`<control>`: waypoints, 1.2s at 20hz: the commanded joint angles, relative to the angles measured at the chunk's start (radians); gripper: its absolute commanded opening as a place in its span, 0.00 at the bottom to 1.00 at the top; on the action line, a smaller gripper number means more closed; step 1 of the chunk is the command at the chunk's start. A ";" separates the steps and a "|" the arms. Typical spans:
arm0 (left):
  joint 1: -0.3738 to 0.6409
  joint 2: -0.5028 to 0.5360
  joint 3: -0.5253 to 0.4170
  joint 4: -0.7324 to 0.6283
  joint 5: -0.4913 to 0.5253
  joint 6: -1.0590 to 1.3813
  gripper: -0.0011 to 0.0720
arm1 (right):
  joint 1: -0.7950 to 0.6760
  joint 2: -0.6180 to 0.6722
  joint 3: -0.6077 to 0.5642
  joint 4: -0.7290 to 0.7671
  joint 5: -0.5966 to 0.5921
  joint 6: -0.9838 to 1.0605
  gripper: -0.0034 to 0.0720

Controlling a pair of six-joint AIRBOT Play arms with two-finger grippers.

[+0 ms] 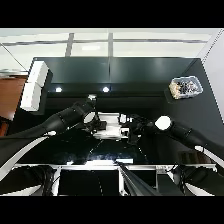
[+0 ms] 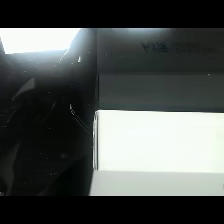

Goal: Fold the box and place the chain.

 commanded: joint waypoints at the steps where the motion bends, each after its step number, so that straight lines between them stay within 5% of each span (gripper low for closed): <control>1: 0.000 -0.002 0.001 -0.003 0.005 0.000 0.06 | 0.002 -0.013 0.001 0.059 -0.021 0.003 0.43; 7: 0.000 -0.005 0.001 -0.004 0.005 -0.001 0.06 | 0.002 -0.040 0.001 0.080 -0.027 0.000 0.45; 9: 0.000 -0.005 0.001 -0.004 0.005 0.000 0.06 | 0.002 -0.040 0.001 0.080 -0.042 0.000 0.62; 10: 0.000 -0.005 0.001 -0.004 0.005 0.000 0.06 | 0.002 -0.040 0.001 0.079 -0.044 -0.001 0.55; 11: 0.000 -0.005 0.001 -0.004 0.005 0.000 0.06 | 0.002 -0.040 0.001 0.079 -0.043 0.000 0.38; 12: 0.000 -0.005 0.001 -0.004 0.005 0.000 0.06 | 0.002 -0.040 0.001 0.081 -0.043 0.000 0.48; 13: 0.000 -0.005 0.001 -0.004 0.005 0.000 0.06 | 0.002 -0.039 0.001 0.086 -0.045 0.000 0.71; 14: 0.000 -0.005 0.001 -0.004 0.005 0.000 0.06 | 0.002 -0.039 0.001 0.086 -0.048 0.000 0.60; 15: 0.000 -0.005 0.001 -0.005 0.005 0.000 0.06 | 0.002 -0.039 0.001 0.084 -0.048 0.000 0.35; 17: 0.000 -0.005 0.001 -0.007 0.005 0.000 0.06 | 0.001 -0.032 0.001 0.065 -0.051 0.008 0.11; 20: 0.000 -0.005 0.001 -0.006 0.004 -0.001 0.05 | -0.071 0.055 0.001 -0.097 -0.031 0.317 0.07; 24: 0.000 -0.005 0.001 -0.006 0.005 -0.001 0.05 | -0.328 0.246 0.001 -0.292 0.180 0.980 0.07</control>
